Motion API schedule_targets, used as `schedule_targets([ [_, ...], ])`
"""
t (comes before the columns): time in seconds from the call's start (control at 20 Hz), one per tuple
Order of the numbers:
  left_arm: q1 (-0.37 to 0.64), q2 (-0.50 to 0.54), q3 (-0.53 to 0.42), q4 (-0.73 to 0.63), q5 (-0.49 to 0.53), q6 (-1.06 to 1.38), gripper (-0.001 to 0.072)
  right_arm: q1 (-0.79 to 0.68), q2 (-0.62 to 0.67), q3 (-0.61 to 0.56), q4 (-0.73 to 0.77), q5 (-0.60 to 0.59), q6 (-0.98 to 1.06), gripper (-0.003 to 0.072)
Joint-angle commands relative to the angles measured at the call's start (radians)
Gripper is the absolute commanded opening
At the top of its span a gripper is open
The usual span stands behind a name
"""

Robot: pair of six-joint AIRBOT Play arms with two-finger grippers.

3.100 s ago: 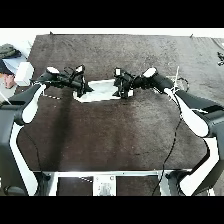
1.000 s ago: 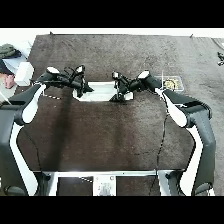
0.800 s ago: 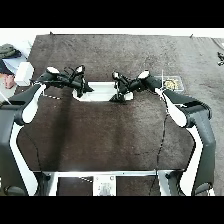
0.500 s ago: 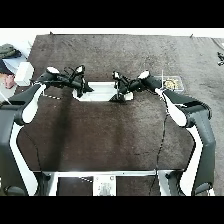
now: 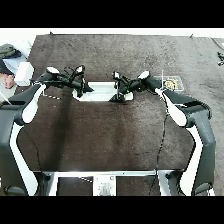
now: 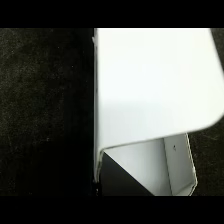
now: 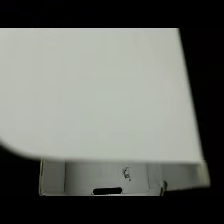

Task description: Fold the box and place the chain.

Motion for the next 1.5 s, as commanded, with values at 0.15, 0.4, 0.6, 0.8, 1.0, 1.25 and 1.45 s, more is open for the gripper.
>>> schedule_targets([
  [0.15, 0.000, -0.001, 0.001, 0.000, 0.000, 0.000, 0.0012, 0.000, 0.001, 0.001, 0.002, -0.024, -0.005, 0.0372],
  [0.4, 0.000, -0.001, 0.001, 0.000, 0.000, 0.000, 0.0012, 0.000, 0.001, 0.001, 0.002, -0.023, -0.005, 0.0372],
  [0.6, 0.000, -0.001, 0.001, 0.000, 0.000, 0.000, 0.0012, 0.000, 0.001, 0.001, 0.002, -0.023, -0.005, 0.0372],
  [0.8, 0.000, -0.001, 0.001, 0.000, 0.000, 0.000, 0.0012, 0.000, 0.001, 0.001, 0.002, -0.023, -0.005, 0.0372],
  [1.0, 0.000, -0.001, 0.001, -0.001, -0.001, 0.000, 0.0012, 0.000, 0.001, 0.001, 0.002, -0.023, -0.005, 0.0372],
  [1.25, 0.001, -0.001, 0.001, 0.005, -0.029, -0.024, 0.0402, 0.000, 0.001, 0.001, 0.002, -0.023, -0.005, 0.0373],
  [1.45, 0.031, 0.021, 0.002, -0.010, -0.049, -0.026, 0.0405, 0.000, 0.001, 0.001, 0.002, -0.023, -0.005, 0.0372],
])
